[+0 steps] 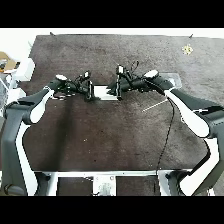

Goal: Fold the box and place the chain.

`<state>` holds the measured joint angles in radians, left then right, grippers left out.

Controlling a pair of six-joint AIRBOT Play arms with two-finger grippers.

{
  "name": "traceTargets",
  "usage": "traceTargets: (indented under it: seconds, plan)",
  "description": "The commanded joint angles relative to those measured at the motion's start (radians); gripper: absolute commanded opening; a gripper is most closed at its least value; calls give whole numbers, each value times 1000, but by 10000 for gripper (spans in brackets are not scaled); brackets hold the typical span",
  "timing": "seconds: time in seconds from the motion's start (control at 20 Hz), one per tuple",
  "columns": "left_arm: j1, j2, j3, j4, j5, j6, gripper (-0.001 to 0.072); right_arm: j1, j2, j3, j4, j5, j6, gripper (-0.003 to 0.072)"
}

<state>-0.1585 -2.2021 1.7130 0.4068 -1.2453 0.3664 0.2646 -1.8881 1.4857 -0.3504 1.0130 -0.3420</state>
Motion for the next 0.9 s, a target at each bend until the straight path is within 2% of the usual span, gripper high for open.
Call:
traceTargets:
  seconds: [0.0,0.15,0.25,0.45,0.65,0.7,0.85]
  plan:
    - [0,0,0,0,0,0,360,6,-18,22,-6,-27,5,363]
    - [0,0,0,0,0,0,360,6,-18,23,-67,-41,5,362]
    - [0,0,0,0,0,0,360,5,-18,23,-74,-91,5,362]
    - [0,0,0,1,0,0,360,1,-17,55,-77,-93,6,362]
    - [0,0,0,0,0,0,360,-1,0,70,-101,22,64,359]
    - [0,0,0,0,0,0,360,-1,2,70,-103,27,70,323]
    - [0,0,0,1,0,0,360,0,1,70,-102,-78,65,322]
